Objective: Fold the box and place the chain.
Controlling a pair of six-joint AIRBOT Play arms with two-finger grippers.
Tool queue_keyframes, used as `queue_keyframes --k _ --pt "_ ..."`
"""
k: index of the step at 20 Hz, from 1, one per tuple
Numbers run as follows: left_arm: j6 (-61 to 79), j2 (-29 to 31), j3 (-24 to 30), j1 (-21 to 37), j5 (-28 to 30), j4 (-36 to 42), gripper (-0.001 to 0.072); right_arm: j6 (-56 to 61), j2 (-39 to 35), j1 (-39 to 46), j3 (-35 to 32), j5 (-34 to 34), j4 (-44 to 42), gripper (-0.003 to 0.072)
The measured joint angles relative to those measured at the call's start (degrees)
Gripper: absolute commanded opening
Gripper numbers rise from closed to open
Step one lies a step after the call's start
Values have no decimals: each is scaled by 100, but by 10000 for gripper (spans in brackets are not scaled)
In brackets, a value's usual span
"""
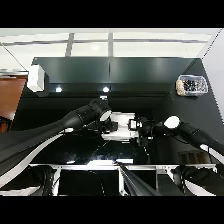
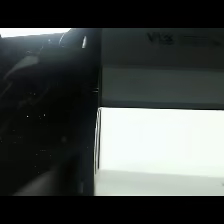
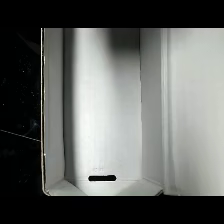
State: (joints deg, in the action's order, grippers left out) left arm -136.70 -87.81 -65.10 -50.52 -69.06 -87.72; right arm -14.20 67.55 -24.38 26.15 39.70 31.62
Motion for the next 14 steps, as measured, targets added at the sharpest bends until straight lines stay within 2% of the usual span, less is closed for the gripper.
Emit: queue_keyframes --k 11,12,14 --pt "-24 -101 0 37 -44 -11 371 7 0 0 0 -2 -7 202" --pt "-24 -131 2 22 -44 -9 331 7 0 0 0 -2 -9 203" --pt "-26 -168 0 -4 -37 -4 153 7 0 0 0 -4 -9 203"
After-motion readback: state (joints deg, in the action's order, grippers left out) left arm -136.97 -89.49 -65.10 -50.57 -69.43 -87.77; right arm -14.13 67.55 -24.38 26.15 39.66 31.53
